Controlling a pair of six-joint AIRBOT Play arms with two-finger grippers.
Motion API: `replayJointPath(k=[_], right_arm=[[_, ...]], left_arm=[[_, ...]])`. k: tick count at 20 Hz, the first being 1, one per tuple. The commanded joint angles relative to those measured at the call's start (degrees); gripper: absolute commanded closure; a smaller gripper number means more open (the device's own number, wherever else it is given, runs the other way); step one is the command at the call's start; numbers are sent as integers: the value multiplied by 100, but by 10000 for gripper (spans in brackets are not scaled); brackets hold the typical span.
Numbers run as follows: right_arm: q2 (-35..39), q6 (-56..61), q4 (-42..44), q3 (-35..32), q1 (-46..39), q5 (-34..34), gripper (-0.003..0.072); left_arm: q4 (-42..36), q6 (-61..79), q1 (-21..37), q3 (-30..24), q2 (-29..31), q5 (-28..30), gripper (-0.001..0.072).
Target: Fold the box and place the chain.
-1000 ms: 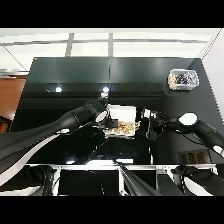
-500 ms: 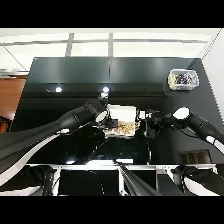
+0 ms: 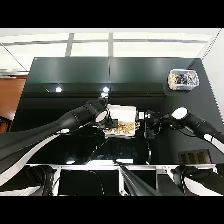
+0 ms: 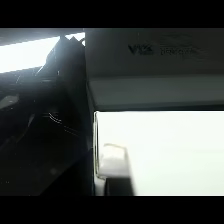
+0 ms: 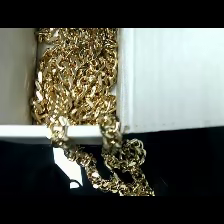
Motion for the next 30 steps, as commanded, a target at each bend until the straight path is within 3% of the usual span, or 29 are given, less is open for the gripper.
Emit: replayJointPath(k=[1, 2, 4, 6, 7, 11, 14, 19, 23, 25, 30], right_arm=[[-37, 114, -24, 2, 7, -116, -25], [-37, 131, -24, 2, 7, -90, 157], [-37, 212, -35, 4, 4, -63, 421], [13, 542, -238, 4, 2, -59, 640], [105, 791, -387, 4, 2, -63, 677], [977, 3071, -1521, 46, 0, -20, 678], [1915, 4579, -1926, 236, -11, 592, 679], [2796, 5849, -1519, 1384, -11, 1961, 677], [2817, 6258, -223, 2323, -9, 2238, 678], [2726, 6262, 332, 2247, 149, 2004, 671], [2035, 6341, 44, 1062, 898, 1099, 670]], left_arm=[[2, 2, 0, -2, 0, 2, 678], [2, 2, 0, -2, 0, 2, 678], [2, 2, 0, -2, 0, 0, 678], [2, 2, 0, -2, 0, -2, 677], [2, 2, 0, -2, 0, -2, 678], [2, 2, 0, -2, 0, 0, 677], [2, 2, 0, -2, 0, -2, 678], [2, 2, 0, -2, 0, 2, 678], [2, 2, 0, -2, 0, 0, 678], [2, 2, 0, -2, 0, 0, 678], [2, 2, 0, -2, 0, -4, 678]])
